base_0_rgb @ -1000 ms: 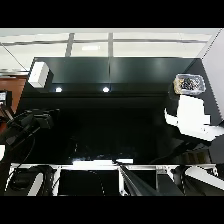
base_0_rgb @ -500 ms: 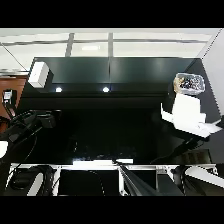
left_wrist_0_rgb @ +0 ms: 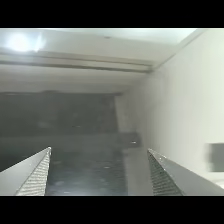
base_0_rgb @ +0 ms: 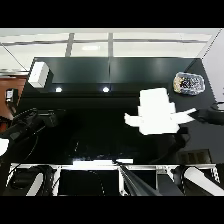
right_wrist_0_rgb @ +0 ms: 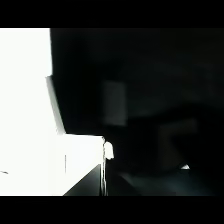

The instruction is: Fold the box and place the chain.

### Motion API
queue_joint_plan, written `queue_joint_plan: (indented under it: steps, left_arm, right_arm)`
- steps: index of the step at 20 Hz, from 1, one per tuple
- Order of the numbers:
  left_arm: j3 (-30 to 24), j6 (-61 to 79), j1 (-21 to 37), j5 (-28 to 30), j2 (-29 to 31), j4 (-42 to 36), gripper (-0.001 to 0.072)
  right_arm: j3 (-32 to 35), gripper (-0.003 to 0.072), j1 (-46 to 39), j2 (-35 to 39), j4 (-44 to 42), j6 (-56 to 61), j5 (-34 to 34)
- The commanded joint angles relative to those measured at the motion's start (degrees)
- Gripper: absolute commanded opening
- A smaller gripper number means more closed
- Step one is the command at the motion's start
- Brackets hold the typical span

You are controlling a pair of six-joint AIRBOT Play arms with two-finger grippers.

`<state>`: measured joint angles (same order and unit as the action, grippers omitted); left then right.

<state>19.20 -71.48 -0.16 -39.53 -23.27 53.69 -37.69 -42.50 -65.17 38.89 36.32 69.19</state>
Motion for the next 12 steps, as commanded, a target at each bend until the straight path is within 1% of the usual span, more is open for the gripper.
queue_joint_plan:
  steps: [1, 3, 4, 5, 7, 8, 9, 12]
  left_arm:
    - [0.9, 5.7, -3.3, 0.0, -4.4, -7.3, 0.0691]
    - [2.9, 5.7, -6.8, 0.1, -10.5, -8.7, 0.0691]
    - [4.3, 5.7, -8.2, 0.1, -13.9, -9.5, 0.0691]
    - [6.2, 5.7, -9.5, 0.0, -18.1, -11.0, 0.0691]
    - [10.6, 6.0, -10.3, -1.3, -26.6, -14.6, 0.0691]
    - [13.1, 7.3, -10.1, -3.5, -31.0, -16.7, 0.0691]
    - [15.9, 9.2, -9.9, -6.8, -36.0, -19.1, 0.0691]
    - [23.1, 16.9, -8.9, -19.9, -49.5, -27.1, 0.0691]
  right_arm:
    - [12.1, 0.0010, 10.3, 8.0, -18.7, -7.3, -7.7]
    - [18.4, 0.0010, 18.7, 12.6, -25.8, -9.6, -12.9]
    - [20.7, 0.0010, 22.9, 14.4, -28.0, -9.6, -15.8]
    - [22.6, 0.0010, 27.3, 15.9, -29.8, -9.6, -19.1]
    - [23.8, 0.0010, 35.1, 16.9, -32.0, -9.2, -23.3]
    - [23.8, 0.0010, 38.5, 16.9, -32.7, -8.9, -24.9]
    - [23.8, 0.0011, 41.5, 16.9, -33.6, -8.9, -26.6]
    - [23.8, 0.0011, 47.3, 16.9, -34.4, -8.9, -29.8]
